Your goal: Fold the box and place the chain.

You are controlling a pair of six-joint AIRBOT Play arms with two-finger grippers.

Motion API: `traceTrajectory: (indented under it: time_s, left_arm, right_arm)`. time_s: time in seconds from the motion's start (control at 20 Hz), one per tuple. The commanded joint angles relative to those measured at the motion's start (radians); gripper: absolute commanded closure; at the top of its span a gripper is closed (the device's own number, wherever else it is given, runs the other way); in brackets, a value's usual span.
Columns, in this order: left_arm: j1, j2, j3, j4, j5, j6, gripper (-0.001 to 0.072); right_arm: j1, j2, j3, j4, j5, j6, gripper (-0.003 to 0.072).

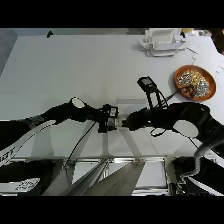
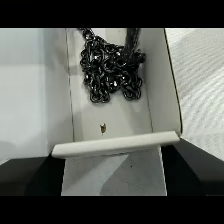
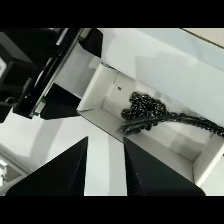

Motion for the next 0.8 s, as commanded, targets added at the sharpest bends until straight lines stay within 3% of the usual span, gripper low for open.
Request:
traceTrajectory:
  time_s: [0.0,0.3,0.55,0.75]
  left_arm:
    - [0.001,0.0,0.0,0.0,0.0,0.0,0.057]
    - [0.001,0.0,0.0,0.0,0.0,0.0,0.057]
    - [0.001,0.0,0.0,0.0,0.0,0.0,0.057]
    - [0.001,0.0,0.0,0.0,0.0,0.0,0.057]
  right_arm:
    - [-0.026,-0.019,0.001,0.002,-0.003,-0.01,0.0419]
    - [-0.252,-0.018,0.162,-0.045,0.176,-0.115,0.0423]
    - [-0.45,-0.047,0.172,-0.19,0.163,-0.113,0.0449]
    - [-0.558,-0.173,0.172,-0.2,0.135,-0.134,0.0448]
